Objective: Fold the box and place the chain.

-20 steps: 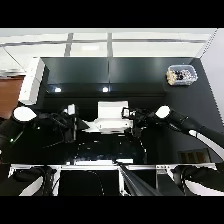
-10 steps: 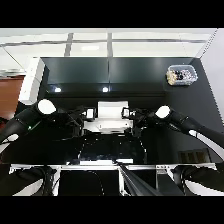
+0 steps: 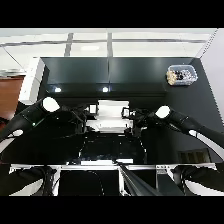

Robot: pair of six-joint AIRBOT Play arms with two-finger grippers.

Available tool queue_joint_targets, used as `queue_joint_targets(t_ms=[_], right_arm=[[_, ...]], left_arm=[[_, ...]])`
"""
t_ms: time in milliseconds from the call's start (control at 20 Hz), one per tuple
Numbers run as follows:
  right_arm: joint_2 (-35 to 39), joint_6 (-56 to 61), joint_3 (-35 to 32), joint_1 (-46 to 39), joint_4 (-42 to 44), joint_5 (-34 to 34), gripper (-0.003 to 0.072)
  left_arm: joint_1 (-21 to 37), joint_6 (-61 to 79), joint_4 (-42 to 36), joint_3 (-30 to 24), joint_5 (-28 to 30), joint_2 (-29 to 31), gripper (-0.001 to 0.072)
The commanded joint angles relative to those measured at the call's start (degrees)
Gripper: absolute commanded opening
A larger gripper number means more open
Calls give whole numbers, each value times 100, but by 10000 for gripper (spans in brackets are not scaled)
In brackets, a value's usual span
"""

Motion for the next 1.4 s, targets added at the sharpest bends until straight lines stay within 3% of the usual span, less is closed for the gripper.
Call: queue_joint_targets(t_ms=[0, 350, 550, 600, 700, 850, 900, 1100, 1350], right_arm=[[-4, 0, 2, 0, 0, 2, 72], [-4, 0, 2, 0, 0, 2, 71], [-4, 0, 2, 0, 0, 2, 71], [-4, 0, 2, 0, 0, 2, 71], [-4, 0, 2, 0, 0, 2, 72], [-4, 0, 2, 0, 0, 2, 72], [-4, 0, 2, 0, 0, 2, 71], [-4, 0, 2, 0, 0, 2, 71], [-4, 0, 2, 0, 0, 2, 72]], left_arm=[[162, -334, 208, 125, -142, -20, 706], [166, -306, 72, 131, -98, -57, 695], [-136, -293, -164, 125, 59, -240, 693], [-205, -291, -166, 125, 118, -267, 671], [-323, -291, -164, 127, 164, -275, 527], [-317, -289, -153, 125, 166, -275, 192], [-319, -289, -149, 125, 168, -275, 159], [-330, -289, -245, 125, 190, -278, 160], [-330, -52, -1244, 125, 317, -579, 162]])
